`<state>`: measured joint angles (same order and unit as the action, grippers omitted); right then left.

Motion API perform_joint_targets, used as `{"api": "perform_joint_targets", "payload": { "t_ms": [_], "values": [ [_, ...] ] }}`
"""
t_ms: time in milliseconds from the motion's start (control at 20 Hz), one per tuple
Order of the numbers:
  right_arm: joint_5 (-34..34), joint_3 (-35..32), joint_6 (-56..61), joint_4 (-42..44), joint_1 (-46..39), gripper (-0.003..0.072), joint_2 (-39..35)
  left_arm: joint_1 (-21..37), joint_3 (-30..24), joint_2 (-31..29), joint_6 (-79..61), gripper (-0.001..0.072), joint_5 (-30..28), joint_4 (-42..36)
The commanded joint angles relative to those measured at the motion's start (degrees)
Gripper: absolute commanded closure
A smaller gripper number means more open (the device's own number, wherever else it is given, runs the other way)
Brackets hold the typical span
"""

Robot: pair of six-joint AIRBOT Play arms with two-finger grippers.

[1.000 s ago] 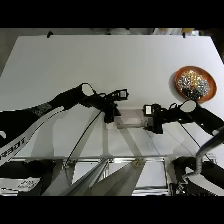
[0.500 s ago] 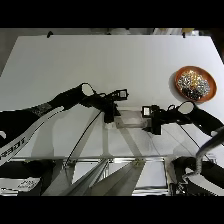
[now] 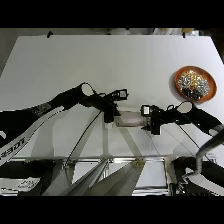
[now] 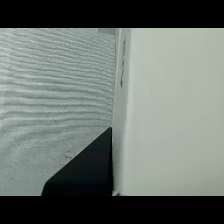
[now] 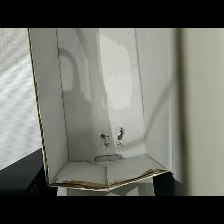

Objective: Fold the box and place the chain.

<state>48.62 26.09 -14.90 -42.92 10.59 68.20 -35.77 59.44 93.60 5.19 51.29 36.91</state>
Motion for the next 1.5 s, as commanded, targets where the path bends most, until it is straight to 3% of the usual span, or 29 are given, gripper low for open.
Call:
{"api": "perform_joint_targets", "payload": {
  "t_ms": [0,250,350,450,500,800,900,1000,1200,1300,1450],
  "values": [
    [-0.04,-0.04,0.02,-0.39,0.04,0.0294,0.13,-0.04,-0.02,0.02,0.0,0.0701,-0.07,-0.04],
    [0.04,-0.02,0.02,-0.31,0.07,0.027,0.13,-0.04,-0.02,0.02,0.0,0.0701,-0.07,-0.04],
    [0.02,-0.02,0.02,0.94,0.0,0.0115,0.13,-0.04,-0.02,0.02,0.0,0.0701,-0.07,-0.04],
    [0.0,-0.02,-0.26,4.31,-1.22,0.0006,0.13,-0.04,-0.02,0.02,0.0,0.0701,-0.07,-0.04],
    [0.13,-0.02,-0.68,5.25,-2.05,-0.0011,0.13,-0.04,-0.02,0.02,0.0,0.0701,-0.07,-0.04],
    [1.66,-0.02,-3.85,6.93,-3.69,-0.0004,0.42,-0.04,-0.02,0.02,0.0,0.0701,-0.07,-0.04],
    [1.31,-0.02,-3.85,6.64,-3.69,0.0053,0.85,-0.04,-0.02,0.02,0.0,0.0701,-0.07,-0.04],
    [1.31,-0.02,-3.87,5.86,-3.69,0.0159,1.53,-0.04,-0.02,0.02,0.0,0.0701,-0.07,-0.04],
    [1.31,-0.02,-4.57,5.2,-3.67,0.0171,2.62,-0.04,-0.02,0.02,0.0,0.0701,-0.07,-0.04],
    [1.31,-0.04,-4.92,5.18,-3.67,0.0229,2.91,-0.04,-0.02,0.02,0.0,0.0701,-0.07,-0.04],
    [1.25,-0.04,-5.16,5.09,-3.5,0.0229,3.21,-0.04,-0.02,0.02,0.0,0.0701,-0.07,-0.04]
  ]
}}
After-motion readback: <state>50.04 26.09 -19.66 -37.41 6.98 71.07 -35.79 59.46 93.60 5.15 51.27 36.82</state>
